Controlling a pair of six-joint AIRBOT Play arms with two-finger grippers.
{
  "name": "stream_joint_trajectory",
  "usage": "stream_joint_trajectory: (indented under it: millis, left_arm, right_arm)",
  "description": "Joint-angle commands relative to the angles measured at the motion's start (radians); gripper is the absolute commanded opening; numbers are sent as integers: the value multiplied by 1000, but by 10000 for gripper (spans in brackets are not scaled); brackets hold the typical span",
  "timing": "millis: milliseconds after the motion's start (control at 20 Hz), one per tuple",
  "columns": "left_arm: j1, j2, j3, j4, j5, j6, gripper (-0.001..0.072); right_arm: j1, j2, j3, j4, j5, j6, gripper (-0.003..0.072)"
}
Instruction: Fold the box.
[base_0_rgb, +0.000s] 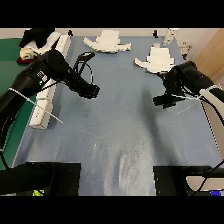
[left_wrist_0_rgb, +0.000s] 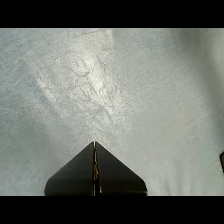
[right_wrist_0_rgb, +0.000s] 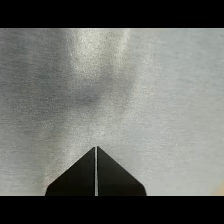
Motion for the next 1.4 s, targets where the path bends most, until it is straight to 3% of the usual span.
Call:
stream_joint_trajectory:
  millis: [0,350,450,750,800,850,950,1000,1150,1350]
  left_arm:
    - [0,-1,1,0,0,0,11]
    - [0,-1,1,0,0,0,12]
    - [0,0,1,0,0,0,11]
    - [0,0,1,0,0,0,11]
    - [0,0,1,0,0,0,11]
    - [0,-1,1,0,0,0,11]
    - [0,-1,1,0,0,0,12]
    - [0,-1,1,0,0,0,12]
    - [0,-1,1,0,0,0,12]
    - [0,-1,1,0,0,0,12]
  right_arm:
    - [1,0,1,0,0,0,22]
    - [1,0,1,0,1,0,23]
    - [1,0,1,1,49,0,22]
    - [1,-4,7,217,216,64,28]
    - [-8,-10,30,168,246,157,130]
    - [-35,-30,88,124,246,221,253]
    - [-140,-105,259,108,225,216,256]
    - [-207,-164,365,116,208,214,323]
    - [-400,-350,626,261,189,137,326]
    - [-574,-549,795,582,246,37,324]
